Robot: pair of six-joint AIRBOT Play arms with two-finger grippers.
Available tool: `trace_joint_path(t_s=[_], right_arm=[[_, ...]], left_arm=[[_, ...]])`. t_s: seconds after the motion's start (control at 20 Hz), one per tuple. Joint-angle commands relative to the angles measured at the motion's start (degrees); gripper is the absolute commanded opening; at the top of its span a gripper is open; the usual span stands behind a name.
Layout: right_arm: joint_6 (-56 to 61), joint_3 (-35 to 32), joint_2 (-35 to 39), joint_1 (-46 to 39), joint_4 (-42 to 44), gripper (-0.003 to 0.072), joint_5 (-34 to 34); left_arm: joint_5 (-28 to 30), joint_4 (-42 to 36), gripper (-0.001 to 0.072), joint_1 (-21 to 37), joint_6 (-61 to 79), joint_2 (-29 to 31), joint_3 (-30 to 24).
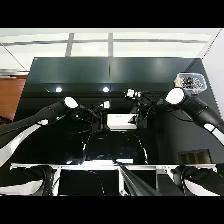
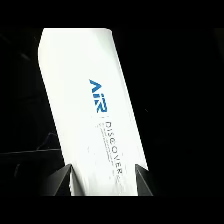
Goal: Fold the box and place the chain.
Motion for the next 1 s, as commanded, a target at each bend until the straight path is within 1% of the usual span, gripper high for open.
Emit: trace_joint_path(t_s=[0.0,0.65,0.75,0.95], right_arm=[[0.0,0.0,-0.3,0.2,0.2,0.0436,-0.5],[0.9,0.0,-0.1,0.2,0.2,0.0436,-0.4],[0.9,0.0,-0.1,0.2,0.2,0.0415,-0.4],[0.9,0.0,-0.1,0.2,1.0,0.0415,-0.2]], left_arm=[[0.0,0.0,0.0335,0.0,0.0,0.0,0.1],[0.0,0.0,0.0335,0.0,0.0,0.0,0.1],[0.0,0.0,0.0335,0.0,0.0,0.0,0.1],[0.0,0.0,0.0335,0.0,0.0,0.0,0.1]])
